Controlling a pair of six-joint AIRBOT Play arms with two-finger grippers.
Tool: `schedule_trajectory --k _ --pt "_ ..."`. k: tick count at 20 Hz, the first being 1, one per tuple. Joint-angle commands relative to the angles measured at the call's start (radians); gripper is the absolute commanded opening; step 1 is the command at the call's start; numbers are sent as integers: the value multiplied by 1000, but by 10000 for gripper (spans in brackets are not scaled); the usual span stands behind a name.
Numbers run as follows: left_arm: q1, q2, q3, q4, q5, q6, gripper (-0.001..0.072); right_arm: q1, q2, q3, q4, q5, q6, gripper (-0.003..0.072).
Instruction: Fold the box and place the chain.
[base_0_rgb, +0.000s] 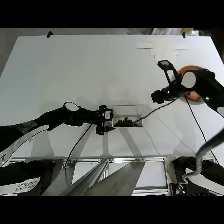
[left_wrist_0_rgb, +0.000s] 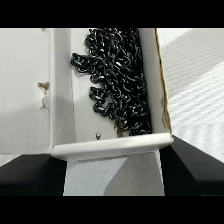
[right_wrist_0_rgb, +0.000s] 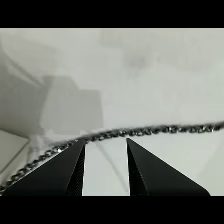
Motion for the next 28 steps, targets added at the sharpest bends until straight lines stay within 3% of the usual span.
schedule_trajectory --k 1,16,18,28 --pt "0 1 0 0 0 0 69 -3 -85 -21 -41 28 105 284" --pt "0 1 0 0 0 0 69 -3 -145 -57 -50 -9 121 250" --pt "0 1 0 0 0 0 69 -3 -146 -57 -51 -21 120 193" --pt "0 1 0 0 0 0 69 -3 -151 -57 -50 -48 120 193"
